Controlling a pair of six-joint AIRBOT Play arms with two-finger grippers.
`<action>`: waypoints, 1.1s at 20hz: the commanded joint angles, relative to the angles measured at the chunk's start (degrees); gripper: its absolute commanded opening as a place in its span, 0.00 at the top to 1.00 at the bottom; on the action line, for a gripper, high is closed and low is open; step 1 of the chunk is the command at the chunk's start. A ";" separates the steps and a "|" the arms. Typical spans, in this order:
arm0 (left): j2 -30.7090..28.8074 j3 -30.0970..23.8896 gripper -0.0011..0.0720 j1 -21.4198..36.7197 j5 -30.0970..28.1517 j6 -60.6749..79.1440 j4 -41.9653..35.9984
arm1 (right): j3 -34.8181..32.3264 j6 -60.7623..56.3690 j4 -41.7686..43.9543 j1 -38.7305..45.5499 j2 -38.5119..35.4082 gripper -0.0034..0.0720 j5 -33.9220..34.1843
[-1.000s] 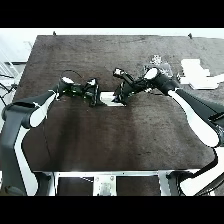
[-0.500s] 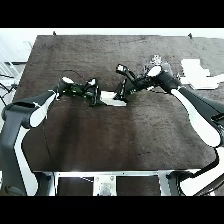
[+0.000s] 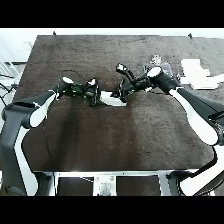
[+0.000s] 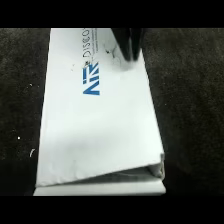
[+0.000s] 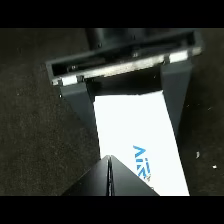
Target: Fold the box and place the chain.
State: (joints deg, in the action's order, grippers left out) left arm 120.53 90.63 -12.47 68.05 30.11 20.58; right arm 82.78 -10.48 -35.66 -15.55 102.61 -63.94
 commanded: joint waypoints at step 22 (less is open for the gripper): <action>-0.04 0.02 0.35 0.02 -0.04 -0.07 0.00 | -0.15 -9.86 2.86 0.04 -11.74 0.94 1.73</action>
State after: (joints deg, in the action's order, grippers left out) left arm 120.51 90.63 -12.47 68.12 29.93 20.51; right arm 82.72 -16.32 -33.89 -15.53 95.92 -63.64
